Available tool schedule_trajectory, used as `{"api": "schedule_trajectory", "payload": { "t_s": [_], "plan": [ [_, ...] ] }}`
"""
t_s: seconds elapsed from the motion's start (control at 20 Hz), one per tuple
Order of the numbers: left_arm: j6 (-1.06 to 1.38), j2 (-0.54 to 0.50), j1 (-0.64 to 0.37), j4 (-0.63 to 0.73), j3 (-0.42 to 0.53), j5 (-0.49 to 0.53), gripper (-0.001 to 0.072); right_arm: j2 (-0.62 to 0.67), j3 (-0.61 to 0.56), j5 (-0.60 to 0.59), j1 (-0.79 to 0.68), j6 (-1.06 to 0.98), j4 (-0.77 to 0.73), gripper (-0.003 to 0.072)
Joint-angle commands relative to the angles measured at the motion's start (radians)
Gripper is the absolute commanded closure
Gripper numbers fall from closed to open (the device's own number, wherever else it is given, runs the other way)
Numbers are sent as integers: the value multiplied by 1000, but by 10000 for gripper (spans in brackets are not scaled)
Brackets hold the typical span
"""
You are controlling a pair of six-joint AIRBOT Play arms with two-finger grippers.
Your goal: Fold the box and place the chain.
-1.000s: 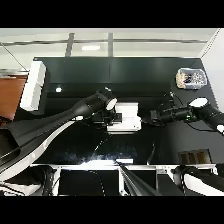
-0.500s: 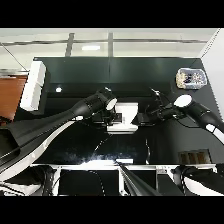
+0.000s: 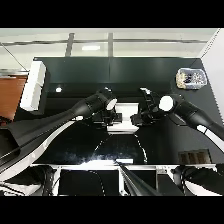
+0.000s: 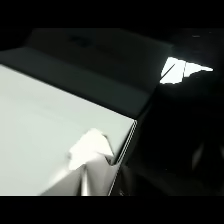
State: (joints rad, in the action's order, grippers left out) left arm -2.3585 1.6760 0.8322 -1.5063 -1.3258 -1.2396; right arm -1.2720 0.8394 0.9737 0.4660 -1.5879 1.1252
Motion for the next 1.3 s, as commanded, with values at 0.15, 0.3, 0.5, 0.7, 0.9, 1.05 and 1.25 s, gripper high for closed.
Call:
{"api": "schedule_trajectory", "payload": {
  "t_s": [0.15, 0.3, 0.5, 0.7, 0.9, 1.05, 1.25],
  "plan": [
    [1, 0, -1, 0, -1, 0, 684, -106, 111, 88, 89, -206, 204, 445],
    [1, 0, -1, 0, -1, -1, 684, -155, 165, 145, 112, -272, 245, 444],
    [1, 0, -1, 0, -1, 0, 684, -164, 174, 150, 116, -385, 244, 445],
    [1, 0, -1, 0, -1, 0, 684, -173, 174, 142, 116, -455, 244, 445],
    [1, 0, -1, 0, -1, 0, 684, -175, 174, 142, 116, -465, 222, 675],
    [1, 0, -1, 0, -1, 0, 684, -175, 174, 142, 115, -465, 188, 671],
    [1, 0, -1, -1, -1, 2, 684, -175, 174, 142, 113, -465, 172, 574]
  ]
}}
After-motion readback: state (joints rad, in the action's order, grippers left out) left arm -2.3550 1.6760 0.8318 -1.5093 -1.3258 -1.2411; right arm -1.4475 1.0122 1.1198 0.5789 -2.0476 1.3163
